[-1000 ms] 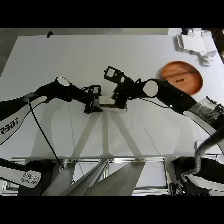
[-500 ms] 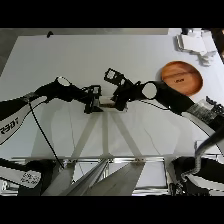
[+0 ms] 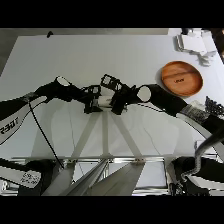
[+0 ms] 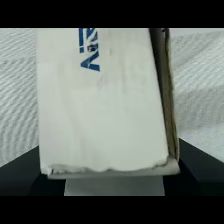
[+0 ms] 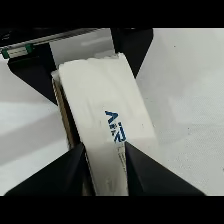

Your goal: Fold the box and place the chain.

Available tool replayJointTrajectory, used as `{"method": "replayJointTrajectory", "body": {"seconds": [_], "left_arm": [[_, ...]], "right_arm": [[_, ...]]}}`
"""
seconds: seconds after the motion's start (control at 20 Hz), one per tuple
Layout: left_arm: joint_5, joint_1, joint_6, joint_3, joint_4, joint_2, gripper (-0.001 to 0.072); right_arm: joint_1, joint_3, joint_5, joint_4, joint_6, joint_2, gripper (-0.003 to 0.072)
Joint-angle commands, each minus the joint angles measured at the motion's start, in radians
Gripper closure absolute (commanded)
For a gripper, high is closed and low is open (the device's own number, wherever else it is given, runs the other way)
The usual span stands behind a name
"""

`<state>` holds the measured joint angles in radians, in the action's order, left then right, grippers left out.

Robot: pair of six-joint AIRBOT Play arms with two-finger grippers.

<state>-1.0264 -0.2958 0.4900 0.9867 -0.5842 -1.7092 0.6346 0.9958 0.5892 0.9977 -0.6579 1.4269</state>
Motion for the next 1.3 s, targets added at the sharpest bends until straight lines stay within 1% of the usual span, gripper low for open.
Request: {"method": "replayJointTrajectory", "body": {"seconds": [0.0, 0.05, 0.25, 0.4, 0.45, 0.5, 0.75, 0.85, 0.9, 0.95, 1.05, 1.1, 1.15, 1.2, 1.25], "left_arm": [[0.002, -0.001, 0.000, 0.000, 0.000, 0.001, 0.0595], [0.002, -0.001, 0.000, 0.000, 0.000, 0.001, 0.0595], [0.002, -0.001, 0.000, 0.000, 0.000, 0.001, 0.0595], [0.002, -0.001, 0.000, 0.000, 0.000, 0.001, 0.0595], [0.002, -0.001, 0.000, 0.000, 0.000, 0.001, 0.0595], [0.002, -0.001, 0.000, 0.000, 0.000, 0.001, 0.0595], [0.002, -0.001, 0.000, 0.000, 0.000, 0.001, 0.0595], [0.002, -0.001, 0.000, 0.000, 0.000, 0.001, 0.0595], [0.002, -0.001, 0.000, 0.000, 0.000, 0.001, 0.0595], [0.002, -0.001, 0.000, 0.000, 0.000, 0.001, 0.0595], [0.002, -0.001, 0.000, 0.000, 0.000, 0.001, 0.0595], [0.002, -0.001, 0.000, 0.000, 0.000, 0.001, 0.0595], [0.002, -0.001, 0.000, 0.000, 0.000, 0.001, 0.0595], [0.002, -0.001, 0.000, 0.000, 0.000, 0.001, 0.0595], [0.002, -0.001, 0.000, 0.000, 0.000, 0.001, 0.0595]], "right_arm": [[0.005, 0.001, 0.010, -0.008, 0.000, 0.000, 0.0289], [0.005, 0.001, 0.023, -0.008, 0.000, 0.000, 0.0242], [0.005, 0.001, 0.082, -0.008, 0.000, -0.004, 0.0242], [0.005, 0.001, 0.087, -0.006, 0.000, -0.016, 0.0241], [0.005, 0.001, 0.087, -0.006, 0.002, -0.020, 0.0236], [0.005, 0.001, 0.088, -0.002, 0.003, -0.022, 0.0197], [0.005, 0.001, 0.122, 0.049, 0.003, -0.027, 0.0195], [0.005, 0.001, 0.145, 0.048, 0.003, -0.045, 0.0203], [0.005, 0.001, 0.153, 0.039, 0.002, -0.061, 0.0224], [-0.002, 0.001, 0.148, 0.017, 0.000, -0.079, 0.0295], [-0.046, 0.001, 0.125, -0.141, 0.002, -0.092, 0.0393], [-0.079, 0.001, 0.125, -0.237, 0.003, -0.089, 0.0424], [-0.106, 0.001, 0.129, -0.314, 0.003, -0.083, 0.0521], [-0.126, 0.001, 0.134, -0.379, 0.003, -0.072, 0.0653], [-0.134, 0.001, 0.134, -0.426, 0.001, -0.059, 0.0674]]}}
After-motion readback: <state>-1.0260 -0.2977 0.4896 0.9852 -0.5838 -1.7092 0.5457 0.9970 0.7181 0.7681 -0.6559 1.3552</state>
